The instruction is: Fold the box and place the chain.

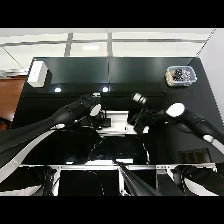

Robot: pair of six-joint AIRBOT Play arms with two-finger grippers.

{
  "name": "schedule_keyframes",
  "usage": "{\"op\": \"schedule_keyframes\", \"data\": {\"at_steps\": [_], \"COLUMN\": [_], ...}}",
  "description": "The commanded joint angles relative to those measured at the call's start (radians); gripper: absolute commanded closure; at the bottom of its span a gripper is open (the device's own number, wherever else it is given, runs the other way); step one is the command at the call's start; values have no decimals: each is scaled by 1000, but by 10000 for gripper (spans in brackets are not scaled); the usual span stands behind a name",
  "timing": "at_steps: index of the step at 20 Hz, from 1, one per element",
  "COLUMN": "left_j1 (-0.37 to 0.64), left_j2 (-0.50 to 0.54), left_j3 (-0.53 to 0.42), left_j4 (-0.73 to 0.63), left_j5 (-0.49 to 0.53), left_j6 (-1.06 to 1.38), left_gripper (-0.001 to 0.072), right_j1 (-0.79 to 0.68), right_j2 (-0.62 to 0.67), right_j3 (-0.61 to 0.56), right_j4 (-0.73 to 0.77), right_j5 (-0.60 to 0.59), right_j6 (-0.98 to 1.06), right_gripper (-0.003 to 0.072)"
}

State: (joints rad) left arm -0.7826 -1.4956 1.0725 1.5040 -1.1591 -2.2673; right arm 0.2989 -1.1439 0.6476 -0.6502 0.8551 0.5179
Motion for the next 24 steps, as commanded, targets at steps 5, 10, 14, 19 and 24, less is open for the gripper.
{"op": "schedule_keyframes", "data": {"at_steps": [5, 10, 14, 19, 24], "left_j1": [0, 0, 0, 0, 0], "left_j2": [1, 1, 1, 1, 1], "left_j3": [0, 0, 0, 0, 0], "left_j4": [2, 2, 2, 2, 2], "left_j5": [-1, 3, 3, 3, 2], "left_j6": [1, 1, 1, 1, 1], "left_gripper": [682, 682, 682, 682, 682], "right_j1": [-579, -555, -333, -249, -248], "right_j2": [103, -31, -126, -126, -126], "right_j3": [-30, -188, -189, -124, -60], "right_j4": [-220, 64, 179, 208, 214], "right_j5": [220, 240, 168, 204, 288], "right_j6": [660, 544, 472, 398, 386], "right_gripper": [671, 671, 670, 670, 165]}}
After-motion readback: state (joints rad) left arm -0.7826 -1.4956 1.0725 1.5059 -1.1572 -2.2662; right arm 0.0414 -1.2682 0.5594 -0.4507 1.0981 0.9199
